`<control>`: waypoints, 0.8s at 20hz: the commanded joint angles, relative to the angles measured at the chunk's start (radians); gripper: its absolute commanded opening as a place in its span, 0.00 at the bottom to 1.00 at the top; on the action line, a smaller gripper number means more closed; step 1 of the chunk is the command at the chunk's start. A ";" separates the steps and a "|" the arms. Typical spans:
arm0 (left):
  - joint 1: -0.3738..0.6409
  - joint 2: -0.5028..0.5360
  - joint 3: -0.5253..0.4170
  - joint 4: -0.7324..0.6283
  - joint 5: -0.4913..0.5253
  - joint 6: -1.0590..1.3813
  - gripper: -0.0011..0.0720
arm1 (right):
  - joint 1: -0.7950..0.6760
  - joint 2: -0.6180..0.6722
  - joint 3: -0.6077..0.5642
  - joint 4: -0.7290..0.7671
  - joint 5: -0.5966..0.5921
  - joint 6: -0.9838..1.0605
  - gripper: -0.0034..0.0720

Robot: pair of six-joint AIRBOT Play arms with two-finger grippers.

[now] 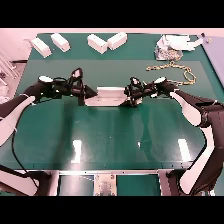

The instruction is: Fold the box and place the chain.

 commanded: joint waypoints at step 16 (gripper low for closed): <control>-0.091 -0.003 0.000 -0.212 0.343 0.178 0.04 | 0.000 -0.001 0.001 0.000 0.000 0.000 0.81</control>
